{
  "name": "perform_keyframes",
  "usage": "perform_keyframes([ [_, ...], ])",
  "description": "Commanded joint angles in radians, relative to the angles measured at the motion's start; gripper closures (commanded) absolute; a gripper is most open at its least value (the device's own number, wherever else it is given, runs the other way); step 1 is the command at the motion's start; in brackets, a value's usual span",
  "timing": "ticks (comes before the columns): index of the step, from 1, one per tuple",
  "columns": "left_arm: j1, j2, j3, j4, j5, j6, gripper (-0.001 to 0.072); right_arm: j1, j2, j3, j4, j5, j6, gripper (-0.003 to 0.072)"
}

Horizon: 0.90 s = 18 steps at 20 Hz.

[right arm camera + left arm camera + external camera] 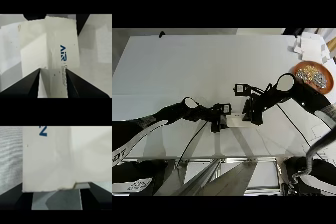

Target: Fold the box and place the chain.

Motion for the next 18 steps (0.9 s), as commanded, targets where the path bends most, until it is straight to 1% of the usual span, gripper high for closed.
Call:
perform_keyframes([
  [1, 0.000, 0.001, 0.000, 0.000, 0.000, 0.000, 0.0437, 0.001, -0.023, 0.000, 0.001, -0.011, 0.031, 0.0312],
  [3, 0.000, 0.001, 0.000, 0.000, 0.000, 0.000, 0.0437, 0.017, -0.024, 0.000, -0.027, -0.022, 0.032, 0.0306],
  [5, 0.000, 0.001, 0.000, 0.000, 0.000, 0.000, 0.0437, 0.059, -0.024, 0.000, -0.058, -0.025, 0.039, 0.0317],
  [6, 0.000, 0.001, 0.000, 0.000, 0.000, 0.000, 0.0437, 0.088, -0.024, 0.000, -0.094, -0.043, 0.061, 0.0348],
  [9, 0.000, 0.001, 0.000, 0.000, 0.000, 0.000, 0.0437, 0.174, -0.023, 0.000, -0.285, -0.118, 0.167, 0.0348],
  [10, 0.000, 0.001, 0.000, 0.000, 0.000, 0.000, 0.0437, 0.187, -0.023, 0.000, -0.314, -0.135, 0.198, 0.0348],
  [12, 0.000, 0.001, 0.000, 0.000, 0.000, 0.000, 0.0437, 0.187, -0.018, 0.000, -0.316, -0.147, 0.217, 0.0352],
  [14, 0.000, 0.001, 0.000, 0.000, 0.000, 0.000, 0.0437, 0.187, -0.001, 0.000, -0.317, -0.147, 0.216, 0.0396],
  [18, 0.000, 0.001, 0.000, 0.000, 0.000, 0.000, 0.0437, 0.187, 0.047, 0.000, -0.305, -0.134, 0.217, 0.0390],
])
